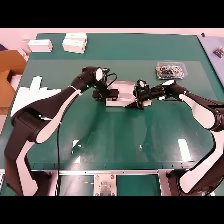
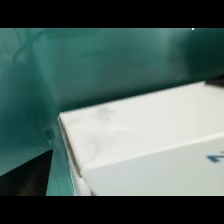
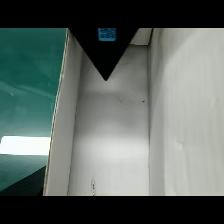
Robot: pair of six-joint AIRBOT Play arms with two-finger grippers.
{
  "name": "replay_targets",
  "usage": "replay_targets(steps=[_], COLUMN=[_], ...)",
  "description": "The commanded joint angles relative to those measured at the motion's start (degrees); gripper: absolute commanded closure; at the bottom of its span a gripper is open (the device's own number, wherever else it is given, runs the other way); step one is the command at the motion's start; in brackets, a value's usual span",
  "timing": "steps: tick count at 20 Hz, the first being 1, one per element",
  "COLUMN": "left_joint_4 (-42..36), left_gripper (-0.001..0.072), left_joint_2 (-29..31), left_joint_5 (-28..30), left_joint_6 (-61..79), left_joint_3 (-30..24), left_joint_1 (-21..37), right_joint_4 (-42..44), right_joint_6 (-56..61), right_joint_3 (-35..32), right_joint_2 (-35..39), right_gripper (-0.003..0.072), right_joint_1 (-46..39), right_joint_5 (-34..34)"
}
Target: Fold the box and place the chain.
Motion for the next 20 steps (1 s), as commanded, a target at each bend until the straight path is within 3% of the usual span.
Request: replay_targets(steps=[1, 13, 20], left_joint_4=[-1.4, -3.7, -1.7], left_gripper=[-0.0011, -0.0011, -0.0011], left_joint_2=[0.4, 4.9, 9.9], left_joint_5=[-0.1, -3.3, -8.2], left_joint_6=[3.7, 11.4, 33.5], left_joint_3=[0.3, 0.3, 0.2], left_joint_1=[0.1, 3.0, 6.6], right_joint_4=[0.0, 0.0, 0.0], right_joint_6=[0.1, 0.1, 0.0], right_joint_3=[0.0, 0.0, 0.0], right_joint_2=[0.0, 0.0, 0.0], right_gripper=[0.0111, 0.0111, 0.0111], right_joint_1=[0.0, 0.0, 0.0], right_joint_5=[0.0, 0.0, 0.0])
